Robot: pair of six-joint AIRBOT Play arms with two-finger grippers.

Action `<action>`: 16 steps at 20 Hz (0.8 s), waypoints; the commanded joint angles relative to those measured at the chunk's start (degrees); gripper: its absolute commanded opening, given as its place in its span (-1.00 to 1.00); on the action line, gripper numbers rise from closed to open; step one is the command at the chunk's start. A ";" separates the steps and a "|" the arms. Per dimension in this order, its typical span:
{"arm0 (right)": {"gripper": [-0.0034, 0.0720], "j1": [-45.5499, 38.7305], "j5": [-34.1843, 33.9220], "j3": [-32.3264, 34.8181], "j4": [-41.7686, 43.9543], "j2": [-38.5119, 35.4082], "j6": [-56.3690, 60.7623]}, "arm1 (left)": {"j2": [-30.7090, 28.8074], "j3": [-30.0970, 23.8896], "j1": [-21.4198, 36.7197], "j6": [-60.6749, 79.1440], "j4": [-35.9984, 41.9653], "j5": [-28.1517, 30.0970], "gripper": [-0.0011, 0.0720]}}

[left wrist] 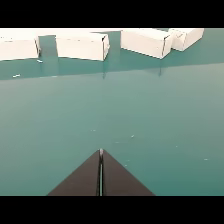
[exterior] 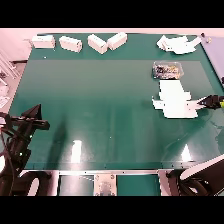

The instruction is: Fold the box and place the chain.

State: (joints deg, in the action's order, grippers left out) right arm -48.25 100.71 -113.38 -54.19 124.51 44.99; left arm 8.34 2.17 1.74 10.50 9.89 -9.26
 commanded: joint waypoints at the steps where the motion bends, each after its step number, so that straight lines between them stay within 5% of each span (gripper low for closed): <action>1: 0.41 0.04 1.38 -0.04 0.17 1.75 -0.31 | -0.04 0.07 0.02 0.02 0.00 0.02 -0.91; 11: -0.08 0.22 4.50 0.07 7.13 6.64 -1.97 | -0.04 0.07 0.02 0.02 0.00 0.02 -0.91; 14: -0.54 1.20 4.76 0.07 7.28 6.99 -1.99 | -0.04 0.07 0.02 0.02 0.00 0.02 -0.91; 15: -0.91 1.51 4.76 0.07 7.30 6.99 -1.99 | -0.04 0.07 0.02 0.00 0.00 0.02 -0.91; 16: -0.91 1.88 4.81 0.07 7.28 6.97 -1.95 | -0.04 0.07 0.02 0.00 0.00 0.02 -0.91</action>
State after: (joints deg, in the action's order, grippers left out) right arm -47.13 104.95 -113.34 -48.10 131.07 43.16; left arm 8.34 2.17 1.74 10.50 9.89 -9.23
